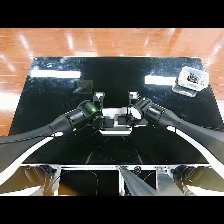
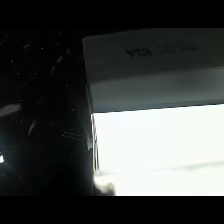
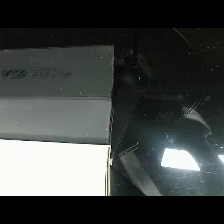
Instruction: Fold the box and place the chain.
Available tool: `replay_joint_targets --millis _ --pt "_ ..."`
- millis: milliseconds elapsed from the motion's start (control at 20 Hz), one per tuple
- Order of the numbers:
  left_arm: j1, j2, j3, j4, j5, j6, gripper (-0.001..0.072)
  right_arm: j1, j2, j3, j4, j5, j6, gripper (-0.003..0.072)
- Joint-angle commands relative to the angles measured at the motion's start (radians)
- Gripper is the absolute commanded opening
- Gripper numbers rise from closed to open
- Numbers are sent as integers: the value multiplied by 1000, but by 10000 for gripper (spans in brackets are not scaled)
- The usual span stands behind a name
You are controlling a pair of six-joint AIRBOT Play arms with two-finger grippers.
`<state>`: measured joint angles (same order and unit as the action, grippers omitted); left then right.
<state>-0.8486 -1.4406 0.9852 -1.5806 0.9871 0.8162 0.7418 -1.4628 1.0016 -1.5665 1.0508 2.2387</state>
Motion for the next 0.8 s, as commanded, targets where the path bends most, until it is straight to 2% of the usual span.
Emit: replay_joint_targets --millis 0,150,200,250,300,600,700,750 --pt "0 0 1 2 0 2 22 0 0 -1 0 -2 -10 8" --pt "0 0 1 2 0 2 21 0 0 -1 0 -1 -10 9" --pt "0 0 1 1 0 2 22 0 0 -1 2 -1 -10 132" --pt "0 0 1 1 0 2 21 0 0 0 3 -1 -10 350" --pt "0 0 1 1 0 2 21 0 1 0 3 -1 -10 422" --pt "0 0 1 1 0 2 21 0 12 0 3 24 -10 416" --pt "0 0 1 1 0 2 21 7 12 0 2 38 -21 48" --pt "0 0 1 1 0 2 21 10 12 0 -1 37 -23 8"
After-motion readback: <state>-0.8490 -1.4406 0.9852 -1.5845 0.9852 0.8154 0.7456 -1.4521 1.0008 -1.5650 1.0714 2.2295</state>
